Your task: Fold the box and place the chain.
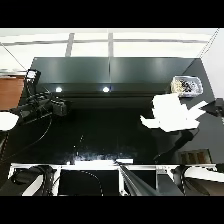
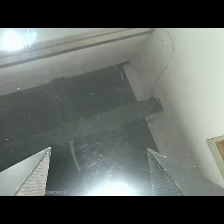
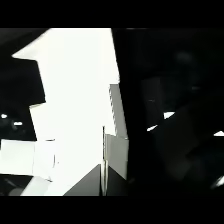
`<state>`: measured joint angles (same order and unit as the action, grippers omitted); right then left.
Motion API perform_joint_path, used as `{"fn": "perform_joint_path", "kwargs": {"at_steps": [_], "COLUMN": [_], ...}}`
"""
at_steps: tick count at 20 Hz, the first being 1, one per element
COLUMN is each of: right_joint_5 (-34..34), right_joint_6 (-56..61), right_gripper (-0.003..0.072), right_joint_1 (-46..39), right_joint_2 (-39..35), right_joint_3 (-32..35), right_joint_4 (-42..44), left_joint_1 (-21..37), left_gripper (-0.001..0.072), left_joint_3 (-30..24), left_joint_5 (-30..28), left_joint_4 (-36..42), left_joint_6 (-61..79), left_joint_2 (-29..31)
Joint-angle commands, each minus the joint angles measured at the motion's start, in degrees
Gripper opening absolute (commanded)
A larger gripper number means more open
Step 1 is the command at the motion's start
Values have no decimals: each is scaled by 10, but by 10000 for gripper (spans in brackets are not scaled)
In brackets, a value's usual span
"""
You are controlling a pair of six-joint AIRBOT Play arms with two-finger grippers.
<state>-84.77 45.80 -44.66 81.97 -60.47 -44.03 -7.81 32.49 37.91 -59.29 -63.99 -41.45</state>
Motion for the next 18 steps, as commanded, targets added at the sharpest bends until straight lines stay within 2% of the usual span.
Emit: {"fn": "perform_joint_path", "kwargs": {"at_steps": [1,3,6,10,13,15,18], "right_joint_5": [20,57,159,296,388,443,499], "right_joint_6": [15,17,-4,-37,-73,-94,-94], "right_gripper": [14,14,14,14,14,13,13], "right_joint_1": [77,132,222,339,417,471,539], "right_joint_2": [-51,-86,-170,-304,-396,-432,-438], "right_joint_3": [59,103,207,344,437,478,491], "right_joint_4": [63,134,253,320,378,398,395], "left_joint_1": [-1,-1,-1,-1,-1,-1,-1], "left_gripper": [704,704,703,704,703,704,704], "left_joint_3": [0,0,0,-6,-29,-49,-75], "left_joint_5": [-2,1,9,27,27,27,27], "left_joint_4": [16,31,43,47,70,93,138], "left_joint_6": [0,0,0,-10,-10,-10,-10], "left_joint_2": [0,0,0,0,0,-1,-11]}}
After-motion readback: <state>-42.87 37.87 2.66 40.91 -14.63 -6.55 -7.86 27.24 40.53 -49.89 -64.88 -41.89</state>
